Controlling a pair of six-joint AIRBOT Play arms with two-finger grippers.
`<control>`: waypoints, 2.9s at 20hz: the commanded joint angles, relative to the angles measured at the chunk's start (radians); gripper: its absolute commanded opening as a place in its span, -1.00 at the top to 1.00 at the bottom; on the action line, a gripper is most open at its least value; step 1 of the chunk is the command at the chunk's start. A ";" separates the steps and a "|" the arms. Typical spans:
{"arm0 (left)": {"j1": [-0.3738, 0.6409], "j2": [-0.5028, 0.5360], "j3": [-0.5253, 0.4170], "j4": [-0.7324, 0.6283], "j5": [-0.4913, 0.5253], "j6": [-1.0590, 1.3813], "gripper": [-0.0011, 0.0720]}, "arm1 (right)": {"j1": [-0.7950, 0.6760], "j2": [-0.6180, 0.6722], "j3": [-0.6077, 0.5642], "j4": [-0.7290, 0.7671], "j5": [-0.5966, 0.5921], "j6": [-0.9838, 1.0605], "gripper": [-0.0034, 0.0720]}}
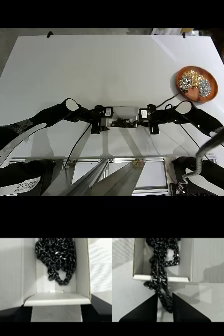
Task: Fold the box and place the chain.
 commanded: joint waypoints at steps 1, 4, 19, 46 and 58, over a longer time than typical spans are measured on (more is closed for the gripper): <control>-0.001 0.000 0.000 0.000 0.000 0.000 0.60 | 0.000 -0.033 -0.001 0.047 -0.014 -0.033 0.39; -0.001 0.000 0.000 0.000 0.000 0.000 0.60 | 0.001 -0.039 -0.001 0.054 -0.013 -0.033 0.49; -0.001 0.000 0.000 0.000 0.000 0.000 0.60 | 0.000 0.243 0.160 -0.276 0.330 0.497 0.87; -0.001 0.000 0.000 0.000 0.000 0.000 0.60 | 0.186 0.022 0.206 0.117 0.186 0.394 0.34; -0.001 0.000 0.000 0.000 0.000 0.000 0.60 | -0.141 0.124 0.149 -0.124 0.304 0.255 0.80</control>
